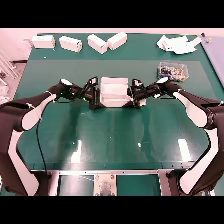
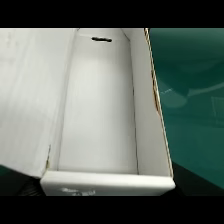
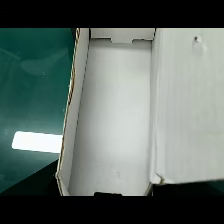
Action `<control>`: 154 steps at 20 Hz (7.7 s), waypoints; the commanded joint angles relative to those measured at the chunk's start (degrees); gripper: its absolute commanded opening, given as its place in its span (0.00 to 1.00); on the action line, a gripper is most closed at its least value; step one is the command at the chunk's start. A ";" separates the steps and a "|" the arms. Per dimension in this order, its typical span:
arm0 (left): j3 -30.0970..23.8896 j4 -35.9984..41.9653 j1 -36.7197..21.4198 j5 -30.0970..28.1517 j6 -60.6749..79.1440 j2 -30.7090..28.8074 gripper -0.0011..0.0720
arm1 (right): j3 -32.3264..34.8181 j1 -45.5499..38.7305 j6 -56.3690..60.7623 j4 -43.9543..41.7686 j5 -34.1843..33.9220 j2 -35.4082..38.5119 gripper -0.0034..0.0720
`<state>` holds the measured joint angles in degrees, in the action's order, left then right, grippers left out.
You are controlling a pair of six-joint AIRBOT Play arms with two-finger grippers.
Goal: Fold the box and place the chain.
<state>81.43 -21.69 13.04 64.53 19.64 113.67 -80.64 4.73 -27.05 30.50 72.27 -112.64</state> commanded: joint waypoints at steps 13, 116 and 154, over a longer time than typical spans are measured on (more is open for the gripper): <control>0.13 -1.44 0.02 1.81 -0.57 0.02 0.65 | 0.00 0.04 0.00 -0.02 0.00 0.02 0.49; 0.11 -0.22 0.02 1.70 -0.59 0.02 0.66 | 19.47 -1.68 11.76 12.35 -17.88 25.59 0.84; 0.11 -0.22 0.02 1.73 -0.61 0.02 0.66 | 17.92 3.74 -8.39 -3.82 -17.44 15.26 0.92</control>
<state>81.47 -22.00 13.08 66.24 19.07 113.67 -62.50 8.40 -33.36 25.15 54.81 -96.77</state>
